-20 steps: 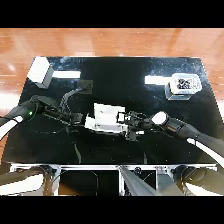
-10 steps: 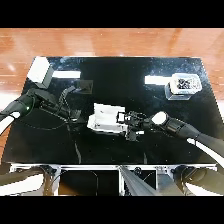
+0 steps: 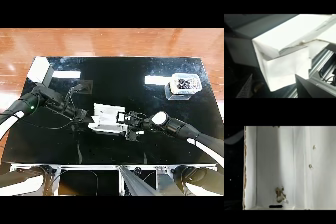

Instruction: Fold the box and place the chain.

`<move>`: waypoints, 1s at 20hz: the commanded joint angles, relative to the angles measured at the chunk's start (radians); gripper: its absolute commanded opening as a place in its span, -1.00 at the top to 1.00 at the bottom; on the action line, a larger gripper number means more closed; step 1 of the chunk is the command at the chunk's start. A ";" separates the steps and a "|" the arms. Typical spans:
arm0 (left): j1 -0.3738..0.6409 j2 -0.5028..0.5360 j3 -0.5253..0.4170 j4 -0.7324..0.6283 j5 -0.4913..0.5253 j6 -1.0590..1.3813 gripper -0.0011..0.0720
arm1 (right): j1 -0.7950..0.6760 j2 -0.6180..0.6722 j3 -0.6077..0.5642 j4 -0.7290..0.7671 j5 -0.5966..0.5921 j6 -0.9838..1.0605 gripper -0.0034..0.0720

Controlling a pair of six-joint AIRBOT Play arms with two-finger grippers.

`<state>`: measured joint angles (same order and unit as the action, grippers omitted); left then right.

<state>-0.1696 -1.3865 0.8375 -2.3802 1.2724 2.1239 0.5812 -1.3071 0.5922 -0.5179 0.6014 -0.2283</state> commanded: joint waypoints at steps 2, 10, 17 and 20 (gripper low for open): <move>-0.013 0.001 0.009 -0.003 -0.021 0.000 -0.77 | 0.001 0.000 0.000 0.000 0.001 0.000 -0.48; -0.013 0.001 0.010 -0.005 -0.028 -0.010 -0.76 | 0.000 0.000 0.000 0.000 0.001 0.000 -0.38; -0.043 0.001 0.010 -0.002 -0.057 -0.030 -0.76 | 0.000 0.000 0.000 0.000 0.000 0.000 -0.38; -0.085 0.001 0.010 0.020 -0.106 -0.043 -0.76 | 0.000 0.000 0.000 0.000 0.000 0.000 -0.40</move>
<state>-0.2241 -1.3865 0.8467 -2.3791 1.2087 2.0945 0.5812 -1.3071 0.5922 -0.5179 0.6018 -0.2283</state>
